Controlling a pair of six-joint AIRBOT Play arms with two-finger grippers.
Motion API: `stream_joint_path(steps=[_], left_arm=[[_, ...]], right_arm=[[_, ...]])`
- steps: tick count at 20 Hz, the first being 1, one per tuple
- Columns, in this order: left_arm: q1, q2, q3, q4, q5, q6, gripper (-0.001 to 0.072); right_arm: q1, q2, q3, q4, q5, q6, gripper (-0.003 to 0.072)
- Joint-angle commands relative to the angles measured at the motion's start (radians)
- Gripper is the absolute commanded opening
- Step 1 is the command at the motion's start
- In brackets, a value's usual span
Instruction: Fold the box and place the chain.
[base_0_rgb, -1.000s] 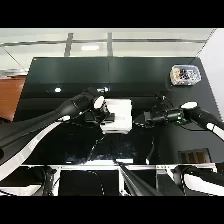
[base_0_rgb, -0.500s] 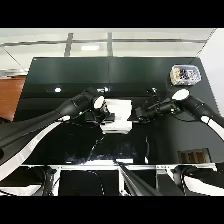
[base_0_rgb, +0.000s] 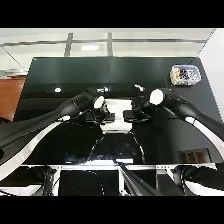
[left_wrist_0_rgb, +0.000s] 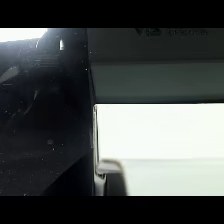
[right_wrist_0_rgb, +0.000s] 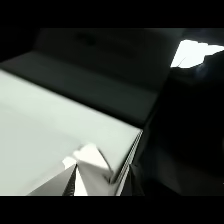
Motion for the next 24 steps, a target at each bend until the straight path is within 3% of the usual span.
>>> stream_joint_path(steps=[1, 5, 10, 15, 16, 18, 24], left_arm=[[0.001, 0.001, 0.001, 0.0, 0.0, 0.0, 0.0026], [0.001, 0.001, 0.001, 0.001, 0.0, 0.0, 0.0025], [0.001, 0.001, 0.001, 0.001, 0.0, 0.0, 0.0026], [0.001, 0.001, 0.001, 0.001, 0.0, 0.0, 0.0025], [0.001, 0.001, 0.001, 0.001, 0.0, 0.001, 0.0025], [0.001, 0.001, 0.001, 0.001, 0.0, 0.0, 0.0026], [0.001, 0.001, 0.001, 0.001, 0.0, 0.0, 0.0026]], right_arm=[[0.101, -0.057, 0.077, -0.245, 0.042, 0.249, 0.0369], [0.16, -0.095, 0.11, -0.362, 0.086, 0.384, 0.0368], [0.174, -0.145, 0.163, -0.37, 0.165, 0.417, 0.0367], [0.174, -0.146, 0.164, -0.354, 0.168, 0.442, 0.0365], [0.174, -0.146, 0.164, -0.354, 0.168, 0.444, 0.0222], [0.174, -0.146, 0.164, -0.352, 0.168, 0.453, 0.0014], [0.174, -0.145, 0.164, -0.354, 0.165, 0.479, 0.003]])
